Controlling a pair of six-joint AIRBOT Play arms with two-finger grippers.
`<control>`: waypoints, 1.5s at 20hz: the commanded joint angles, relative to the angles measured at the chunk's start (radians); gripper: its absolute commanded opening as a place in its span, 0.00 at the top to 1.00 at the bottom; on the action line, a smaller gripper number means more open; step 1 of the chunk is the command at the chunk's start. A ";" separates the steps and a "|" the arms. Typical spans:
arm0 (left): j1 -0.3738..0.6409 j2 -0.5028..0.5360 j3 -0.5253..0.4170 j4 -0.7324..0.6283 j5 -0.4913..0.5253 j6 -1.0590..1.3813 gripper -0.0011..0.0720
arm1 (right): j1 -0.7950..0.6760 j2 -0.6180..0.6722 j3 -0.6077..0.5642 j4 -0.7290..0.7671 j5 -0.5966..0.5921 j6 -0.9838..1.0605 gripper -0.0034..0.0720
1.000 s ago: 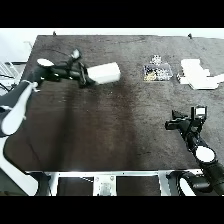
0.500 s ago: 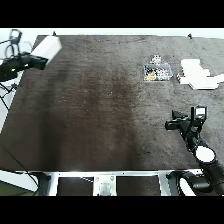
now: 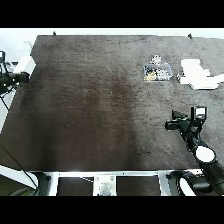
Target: Fold the box and place the chain.
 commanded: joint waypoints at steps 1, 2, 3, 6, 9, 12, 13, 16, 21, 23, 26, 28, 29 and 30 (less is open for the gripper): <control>0.020 -0.059 0.011 0.005 0.024 0.029 0.96 | 0.000 0.000 0.000 0.001 0.000 0.001 0.94; 0.020 -0.073 0.031 0.002 0.012 0.040 0.97 | 0.000 0.000 0.000 0.000 0.000 0.001 0.94; 0.020 -0.088 0.053 0.002 -0.006 0.040 0.97 | 0.000 0.000 0.000 0.000 0.000 0.001 0.94; 0.020 -0.127 0.108 0.002 -0.022 0.037 0.96 | 0.000 0.000 0.000 0.001 0.001 0.001 0.94; 0.020 -0.160 0.138 0.002 -0.032 0.037 0.96 | 0.001 0.000 0.000 0.001 0.001 0.001 0.94; 0.020 -0.177 0.145 0.001 -0.029 0.074 0.96 | 0.002 0.000 0.000 0.001 0.001 0.001 0.94; 0.020 -0.178 0.145 -0.003 -0.036 0.098 0.96 | 0.002 0.000 0.000 0.001 0.001 0.001 0.94; 0.020 -0.178 0.145 -0.053 -0.024 0.140 0.13 | 0.002 0.000 0.000 0.001 0.001 0.001 0.94; 0.020 -0.178 0.151 -0.058 -0.021 0.141 0.00 | 0.004 -0.001 0.000 0.001 0.001 0.001 0.92; 0.020 -0.169 0.171 -0.052 -0.026 0.141 0.00 | 0.004 -0.001 0.000 0.001 0.001 0.001 0.61; 0.020 -0.114 0.176 -0.046 -0.006 0.143 0.00 | 0.004 0.000 0.000 0.001 0.000 0.001 0.52; 0.020 -0.066 0.177 -0.043 -0.014 0.143 0.00 | 0.004 0.000 0.000 0.001 0.000 0.001 0.52; 0.020 -0.040 0.177 -0.043 -0.025 0.142 0.00 | 0.004 0.000 0.000 0.001 0.000 0.001 0.52; 0.020 -0.011 0.177 -0.043 -0.058 0.141 0.00 | 0.004 0.000 0.000 0.001 0.000 0.001 0.52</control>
